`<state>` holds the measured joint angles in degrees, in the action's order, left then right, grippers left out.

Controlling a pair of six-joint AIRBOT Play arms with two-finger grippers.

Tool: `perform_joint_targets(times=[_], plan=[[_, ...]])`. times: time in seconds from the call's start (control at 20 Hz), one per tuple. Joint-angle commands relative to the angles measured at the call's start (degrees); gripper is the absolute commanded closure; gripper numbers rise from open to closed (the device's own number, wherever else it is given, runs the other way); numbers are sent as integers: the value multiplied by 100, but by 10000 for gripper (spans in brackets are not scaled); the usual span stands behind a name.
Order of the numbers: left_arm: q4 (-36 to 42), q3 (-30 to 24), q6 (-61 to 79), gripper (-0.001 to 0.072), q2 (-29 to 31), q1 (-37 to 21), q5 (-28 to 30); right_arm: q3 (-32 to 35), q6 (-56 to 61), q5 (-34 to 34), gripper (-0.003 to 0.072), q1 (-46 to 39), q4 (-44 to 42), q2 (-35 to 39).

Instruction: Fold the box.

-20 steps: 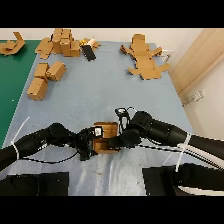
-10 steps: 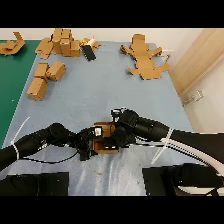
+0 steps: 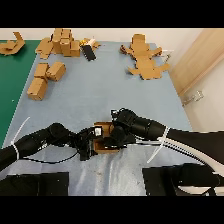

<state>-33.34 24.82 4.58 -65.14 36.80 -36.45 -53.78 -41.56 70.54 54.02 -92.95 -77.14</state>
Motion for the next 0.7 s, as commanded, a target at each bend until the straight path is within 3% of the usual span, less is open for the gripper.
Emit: perform_joint_targets(times=[0.0, 0.05, 0.2, 0.65], plan=[[7, 0, -13, 201, 2, 0, -2, -57, -42, 50, 398, 2, 20, 24], [7, 0, -13, 201, 2, 0, 0, -83, -48, 50, 332, 2, 37, 50], [9, 0, -13, 201, 2, 0, 0, -98, -42, 94, 301, 2, 133, 170], [7, 0, -13, 201, 2, 0, 0, -83, 667, -37, 295, -170, 431, 1427]])
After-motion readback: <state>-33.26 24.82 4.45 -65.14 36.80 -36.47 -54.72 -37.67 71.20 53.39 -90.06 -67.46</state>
